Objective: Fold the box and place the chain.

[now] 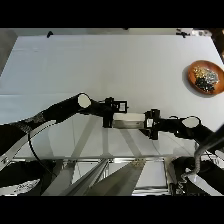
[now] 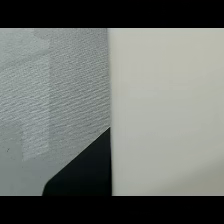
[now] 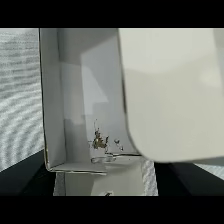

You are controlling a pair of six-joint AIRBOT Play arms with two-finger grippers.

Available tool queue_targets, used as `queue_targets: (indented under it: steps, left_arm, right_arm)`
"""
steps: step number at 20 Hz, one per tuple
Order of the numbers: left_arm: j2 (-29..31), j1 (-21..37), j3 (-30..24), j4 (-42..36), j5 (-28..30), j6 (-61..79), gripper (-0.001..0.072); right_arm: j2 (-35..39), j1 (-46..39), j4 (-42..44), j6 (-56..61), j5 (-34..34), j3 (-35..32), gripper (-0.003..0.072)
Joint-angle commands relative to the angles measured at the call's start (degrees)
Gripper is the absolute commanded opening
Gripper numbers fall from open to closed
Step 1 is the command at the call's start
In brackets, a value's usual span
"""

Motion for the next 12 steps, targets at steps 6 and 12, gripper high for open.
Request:
queue_targets:
  steps: [6,12]
  left_arm:
    - [0.04,0.04,0.00,-0.02,0.22,-0.02,0.0015]
    - [0.04,0.04,0.00,-0.02,0.24,-0.02,0.0015]
  right_arm:
    - [-0.61,0.07,1.33,-1.40,0.09,-0.02,0.0529]
    - [-1.42,0.09,1.68,-2.23,0.11,-0.02,0.0527]
